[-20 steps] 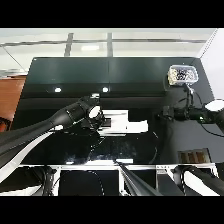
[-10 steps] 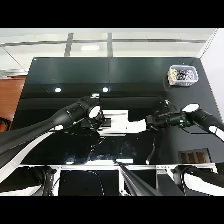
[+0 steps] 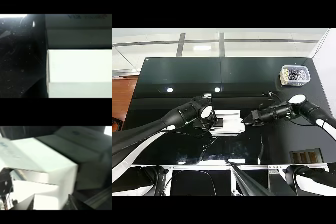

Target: Fold the box and place the chain.

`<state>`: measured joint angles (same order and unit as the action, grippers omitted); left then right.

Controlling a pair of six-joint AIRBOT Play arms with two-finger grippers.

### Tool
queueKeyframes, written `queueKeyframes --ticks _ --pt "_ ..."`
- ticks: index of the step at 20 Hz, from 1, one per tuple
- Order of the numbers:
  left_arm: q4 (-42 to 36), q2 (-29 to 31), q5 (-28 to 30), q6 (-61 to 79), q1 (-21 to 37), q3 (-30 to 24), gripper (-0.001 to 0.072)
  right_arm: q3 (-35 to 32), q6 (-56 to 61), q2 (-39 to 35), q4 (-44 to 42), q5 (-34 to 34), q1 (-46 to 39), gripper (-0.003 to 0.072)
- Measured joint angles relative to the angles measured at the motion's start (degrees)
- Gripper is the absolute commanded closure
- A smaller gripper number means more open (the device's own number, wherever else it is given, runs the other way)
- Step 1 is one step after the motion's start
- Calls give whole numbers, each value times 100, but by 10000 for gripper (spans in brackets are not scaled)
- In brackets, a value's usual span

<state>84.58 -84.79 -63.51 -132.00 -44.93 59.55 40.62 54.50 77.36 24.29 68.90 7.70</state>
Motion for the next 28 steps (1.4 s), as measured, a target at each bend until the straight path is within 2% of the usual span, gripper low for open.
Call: queueKeyframes --ticks 5,6,9,14,16,21,28 --pt "-2 0 0 0 0 0 683 533 605 0 540 -48 590 352" --pt "0 0 0 2 0 0 683 636 756 0 728 -76 697 400" --pt "-2 0 2 0 0 0 683 828 1193 0 1244 -232 1025 400" --pt "2 0 -2 0 0 0 683 927 1849 0 1969 -654 1550 400" --pt "7 0 -11 -4 0 0 683 951 2173 2 2240 -876 1753 447" --pt "7 0 9 -13 0 0 683 1228 3591 87 3383 -1349 2343 447" --pt "-20 0 15 7 0 0 683 1969 5858 612 5073 -800 3198 447"
